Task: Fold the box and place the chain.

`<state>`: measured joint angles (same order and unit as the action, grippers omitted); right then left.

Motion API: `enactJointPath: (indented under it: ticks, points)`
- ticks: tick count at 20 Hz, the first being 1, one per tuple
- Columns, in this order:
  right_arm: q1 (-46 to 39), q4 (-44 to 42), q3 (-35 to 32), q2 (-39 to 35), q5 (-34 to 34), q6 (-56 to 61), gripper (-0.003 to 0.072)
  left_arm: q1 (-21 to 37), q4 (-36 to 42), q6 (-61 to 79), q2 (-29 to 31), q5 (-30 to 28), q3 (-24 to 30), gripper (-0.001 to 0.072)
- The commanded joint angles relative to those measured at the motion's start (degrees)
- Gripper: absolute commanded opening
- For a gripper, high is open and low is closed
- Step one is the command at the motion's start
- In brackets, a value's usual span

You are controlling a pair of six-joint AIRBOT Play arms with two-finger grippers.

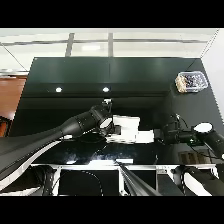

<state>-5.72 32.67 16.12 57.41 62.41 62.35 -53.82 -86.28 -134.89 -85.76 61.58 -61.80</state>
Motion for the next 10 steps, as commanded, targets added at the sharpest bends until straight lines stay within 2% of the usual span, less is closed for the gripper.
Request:
enactJointPath:
  ticks: [1,2,3,5,6,8,10]
  points:
    - [1.9,-5.7,3.2,0.9,1.9,-6.0,0.0016,0.0,0.0,0.0,0.0,0.0,0.0,0.0026]
    - [1.9,-5.9,4.5,0.9,2.1,-6.0,0.0017,0.0,0.0,0.0,0.0,0.0,0.0,0.0026]
    - [1.9,-6.1,5.6,0.9,2.5,-6.0,0.0056,0.0,0.0,0.0,0.0,0.0,0.0,0.0026]
    - [2.1,-6.3,7.4,0.9,4.7,-6.0,0.0484,0.0,0.0,0.0,0.0,0.0,0.0,0.0026]
    - [2.8,-6.3,7.8,0.9,5.7,-6.0,0.0607,0.0,0.0,0.0,0.0,0.0,0.0,0.0026]
    - [5.4,-6.2,8.1,0.9,5.4,-5.3,0.0607,0.0,0.0,0.0,0.0,0.0,0.0,0.0026]
    - [9.8,-6.1,8.1,0.9,2.0,-1.5,0.0606,0.0,0.0,0.0,0.0,0.0,0.0,0.0026]
